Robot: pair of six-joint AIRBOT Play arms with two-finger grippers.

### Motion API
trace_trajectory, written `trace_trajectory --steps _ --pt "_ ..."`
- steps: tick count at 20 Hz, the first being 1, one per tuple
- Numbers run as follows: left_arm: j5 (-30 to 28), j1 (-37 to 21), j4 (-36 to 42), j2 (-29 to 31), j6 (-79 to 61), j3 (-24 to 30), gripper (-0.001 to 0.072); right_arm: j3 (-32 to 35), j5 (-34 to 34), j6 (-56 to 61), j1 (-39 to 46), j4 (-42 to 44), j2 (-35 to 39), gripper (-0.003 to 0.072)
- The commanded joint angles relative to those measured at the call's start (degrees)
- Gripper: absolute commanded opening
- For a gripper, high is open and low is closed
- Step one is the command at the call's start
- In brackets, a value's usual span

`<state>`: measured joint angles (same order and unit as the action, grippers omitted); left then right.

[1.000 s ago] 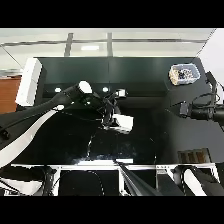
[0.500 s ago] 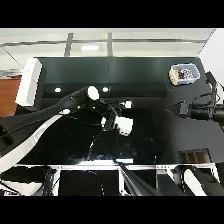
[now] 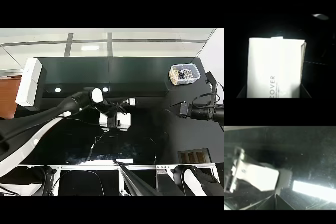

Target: Fold the box and place the chain.

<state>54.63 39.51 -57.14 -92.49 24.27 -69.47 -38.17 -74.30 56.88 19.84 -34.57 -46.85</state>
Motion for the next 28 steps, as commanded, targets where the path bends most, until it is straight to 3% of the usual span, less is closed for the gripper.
trace_trajectory --steps 1,4,6,12,16,18,21,24,28 --pt "0.0 -2.97 -12.85 4.55 20.48 -1.05 0.0285 0.0 0.02 0.04 0.04 0.0 0.04 0.0016" --pt "4.74 -11.67 -20.98 10.49 38.91 0.61 0.0285 0.0 0.02 0.04 0.04 0.0 0.02 0.0016" --pt "7.43 -20.83 -21.9 15.02 45.0 5.62 0.0285 0.0 0.0 0.02 0.04 0.0 0.04 0.0015" --pt "8.66 -53.22 -21.57 29.55 44.74 24.92 0.0285 0.0 0.26 -0.37 0.04 0.0 0.02 0.0016" --pt "11.39 -69.66 -26.88 30.58 41.99 25.51 0.0291 0.13 2.25 -0.33 0.04 0.15 0.02 0.0016" --pt "8.9 -73.64 -31.12 30.56 42.16 22.45 0.0291 0.63 2.4 -0.33 0.04 0.02 0.02 0.0016" --pt "3.45 -78.16 -26.88 30.32 39.21 21.07 0.0291 0.96 3.04 0.22 0.04 0.15 0.02 0.0016" --pt "-0.37 -79.03 -19.23 28.48 27.23 21.07 0.0291 0.96 3.5 1.68 0.04 0.15 0.02 0.0015" --pt "-3.63 -78.62 -17.05 24.11 22.91 21.07 0.0291 0.96 5.29 2.73 0.04 0.02 0.02 0.0016"
